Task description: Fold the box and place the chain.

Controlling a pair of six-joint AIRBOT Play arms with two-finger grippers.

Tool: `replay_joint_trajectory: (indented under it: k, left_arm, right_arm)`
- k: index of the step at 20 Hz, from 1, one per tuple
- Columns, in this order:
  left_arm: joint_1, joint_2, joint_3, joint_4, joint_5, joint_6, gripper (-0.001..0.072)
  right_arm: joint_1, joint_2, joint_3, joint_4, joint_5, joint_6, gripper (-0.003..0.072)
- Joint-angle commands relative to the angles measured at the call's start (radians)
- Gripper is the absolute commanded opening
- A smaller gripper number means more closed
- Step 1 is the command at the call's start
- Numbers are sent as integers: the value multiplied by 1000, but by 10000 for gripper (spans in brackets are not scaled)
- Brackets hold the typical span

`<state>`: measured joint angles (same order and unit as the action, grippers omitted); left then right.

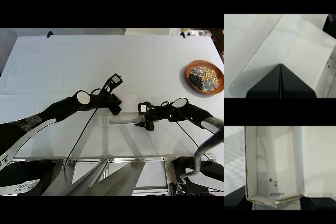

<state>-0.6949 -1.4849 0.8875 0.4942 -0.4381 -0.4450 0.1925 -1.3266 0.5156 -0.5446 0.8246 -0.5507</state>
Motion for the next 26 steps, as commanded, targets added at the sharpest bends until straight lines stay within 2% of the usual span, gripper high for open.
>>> replay_joint_trajectory:
  k: [1,5,9,13,16,19,26]
  left_arm:
    - [0,-10,-1,14,-62,-5,6]
    - [10,6,-1,51,-132,-5,6]
    - [66,135,0,110,-197,-5,3]
    - [153,316,0,354,-402,-7,6]
    - [179,381,-1,520,-581,-6,7]
    - [176,361,-1,572,-679,-1,6]
    - [176,213,-1,507,-675,104,9]
  right_arm:
    - [0,0,0,-1,2,0,335]
    - [0,0,0,0,2,0,335]
    - [0,0,0,-1,2,0,336]
    - [0,0,0,-1,2,0,335]
    - [0,0,0,-1,2,0,335]
    - [0,0,0,0,2,0,335]
    - [0,0,0,0,2,0,335]
